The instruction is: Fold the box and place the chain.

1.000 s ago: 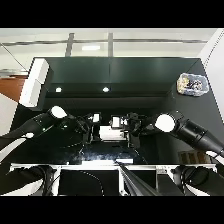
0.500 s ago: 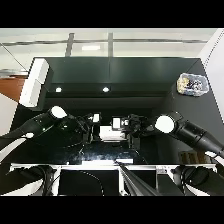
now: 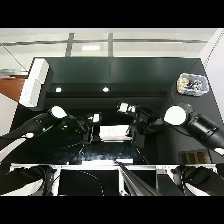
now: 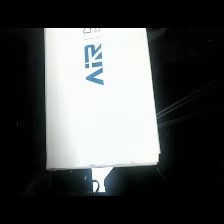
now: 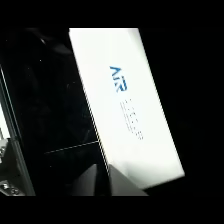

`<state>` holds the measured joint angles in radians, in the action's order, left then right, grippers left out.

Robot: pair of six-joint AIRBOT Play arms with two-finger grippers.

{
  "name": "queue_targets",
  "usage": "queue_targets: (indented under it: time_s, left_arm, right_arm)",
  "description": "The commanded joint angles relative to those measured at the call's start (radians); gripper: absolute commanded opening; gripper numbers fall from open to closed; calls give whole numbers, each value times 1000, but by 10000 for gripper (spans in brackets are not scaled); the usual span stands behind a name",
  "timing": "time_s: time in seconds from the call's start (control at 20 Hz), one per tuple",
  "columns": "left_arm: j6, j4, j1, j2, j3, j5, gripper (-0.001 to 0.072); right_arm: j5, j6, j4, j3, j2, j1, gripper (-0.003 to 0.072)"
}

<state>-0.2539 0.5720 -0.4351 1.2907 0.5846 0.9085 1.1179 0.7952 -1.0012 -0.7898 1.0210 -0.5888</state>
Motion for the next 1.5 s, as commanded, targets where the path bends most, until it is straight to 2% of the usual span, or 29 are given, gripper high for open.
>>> queue_targets:
  time_s: [0.0, 0.1, 0.2, 0.3, 0.65, 0.9, 1.05, 1.15, 1.25, 1.35, 1.45]
  left_arm:
    - [0, 0, 0, 0, 0, -1, 531]
    - [0, 0, 0, 0, 0, -1, 531]
    - [0, 0, 0, 0, 0, -1, 531]
    - [0, 0, 0, 0, 0, -1, 531]
    - [0, 0, 0, 0, 0, -1, 531]
    - [0, 0, 0, 0, 0, -1, 532]
    - [0, 0, 0, 0, 0, 0, 533]
    - [0, 0, 2, -2, 0, 0, 571]
    - [1, 0, 5, -17, 0, 1, 713]
    - [59, 14, 8, -58, 0, 0, 715]
    - [158, 103, 8, -125, 0, 7, 715]
  right_arm:
    - [45, 268, 26, -9, 0, 89, 29]
    - [-9, 338, 141, 12, 27, 124, 29]
    - [-61, 345, 324, 37, 76, 134, 29]
    - [-81, 345, 432, 45, 137, 126, 29]
    - [-87, 346, 440, 86, 271, 107, 31]
    - [-124, 345, 426, 111, 285, 109, 42]
    - [-71, 326, 426, 101, 268, 116, 41]
    - [-9, 308, 421, 64, 226, 146, 41]
    - [49, 306, 406, 8, 165, 203, 41]
    - [81, 307, 367, -35, 100, 282, 41]
    - [87, 309, 319, -40, 48, 370, 41]
